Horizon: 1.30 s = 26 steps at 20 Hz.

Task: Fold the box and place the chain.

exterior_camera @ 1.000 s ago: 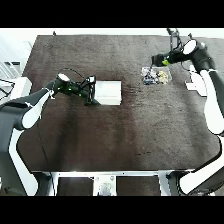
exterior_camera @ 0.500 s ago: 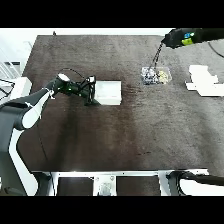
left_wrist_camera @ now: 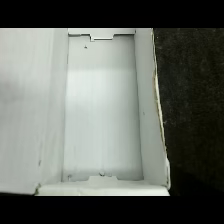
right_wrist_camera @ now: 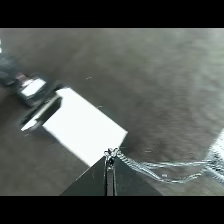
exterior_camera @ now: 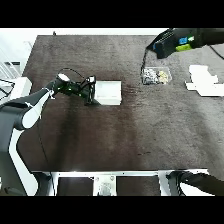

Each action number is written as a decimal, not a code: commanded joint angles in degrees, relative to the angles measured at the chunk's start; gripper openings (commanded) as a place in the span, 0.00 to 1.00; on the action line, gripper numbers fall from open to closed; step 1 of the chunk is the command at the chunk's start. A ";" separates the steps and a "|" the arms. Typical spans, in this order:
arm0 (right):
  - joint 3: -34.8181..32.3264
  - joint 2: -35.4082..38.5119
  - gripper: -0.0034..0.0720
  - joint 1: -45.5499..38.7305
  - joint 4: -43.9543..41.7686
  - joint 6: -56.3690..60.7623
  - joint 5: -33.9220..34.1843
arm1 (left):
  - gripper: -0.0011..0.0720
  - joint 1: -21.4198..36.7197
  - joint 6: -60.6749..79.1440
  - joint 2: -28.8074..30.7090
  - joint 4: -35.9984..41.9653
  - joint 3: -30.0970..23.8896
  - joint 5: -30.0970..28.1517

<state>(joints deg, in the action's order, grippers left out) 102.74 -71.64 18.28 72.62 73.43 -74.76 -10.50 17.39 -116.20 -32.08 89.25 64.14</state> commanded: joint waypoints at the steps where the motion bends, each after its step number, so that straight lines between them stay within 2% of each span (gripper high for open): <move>1: -3.76 0.55 0.07 4.92 -0.09 0.04 2.29 | 0.65 0.02 0.00 0.02 -0.02 -0.02 -0.02; 7: -10.14 0.52 0.07 9.64 -2.64 0.02 11.47 | 0.65 0.02 0.00 0.02 -0.02 0.00 0.00; 17: -22.29 0.46 0.07 11.89 -5.01 -0.11 31.45 | 0.65 0.02 0.00 0.04 -0.02 -0.02 0.00; 22: -20.83 0.57 0.07 10.82 -4.09 -0.44 32.44 | 0.65 0.02 0.02 0.04 -0.02 0.00 0.02; 26: -17.33 0.57 0.07 10.88 -4.07 -1.11 40.87 | 0.65 0.02 0.00 0.04 -0.02 -0.02 0.02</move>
<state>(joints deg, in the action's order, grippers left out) 83.48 -71.11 29.23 68.47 72.90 -39.53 -10.50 17.39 -116.20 -32.08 89.25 64.16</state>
